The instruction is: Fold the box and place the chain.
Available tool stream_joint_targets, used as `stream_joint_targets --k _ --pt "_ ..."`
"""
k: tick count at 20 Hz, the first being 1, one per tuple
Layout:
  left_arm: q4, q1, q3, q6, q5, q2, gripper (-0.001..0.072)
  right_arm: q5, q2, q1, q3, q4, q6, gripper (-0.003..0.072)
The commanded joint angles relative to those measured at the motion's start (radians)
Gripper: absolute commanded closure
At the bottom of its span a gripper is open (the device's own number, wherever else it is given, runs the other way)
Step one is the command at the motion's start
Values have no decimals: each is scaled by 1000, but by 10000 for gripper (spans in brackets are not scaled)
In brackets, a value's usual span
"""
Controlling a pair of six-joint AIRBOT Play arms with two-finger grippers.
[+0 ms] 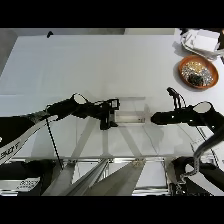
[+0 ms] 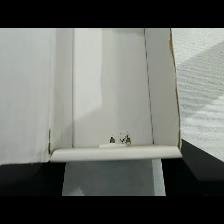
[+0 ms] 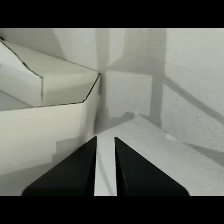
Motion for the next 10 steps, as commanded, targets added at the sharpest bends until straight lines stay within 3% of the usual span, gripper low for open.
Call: stream_joint_targets --k 1,10 --pt "0 0 0 0 0 0 501 43 2 0 0 44 -18 497" --pt "0 0 0 0 0 0 501 77 44 0 3 45 -17 497"
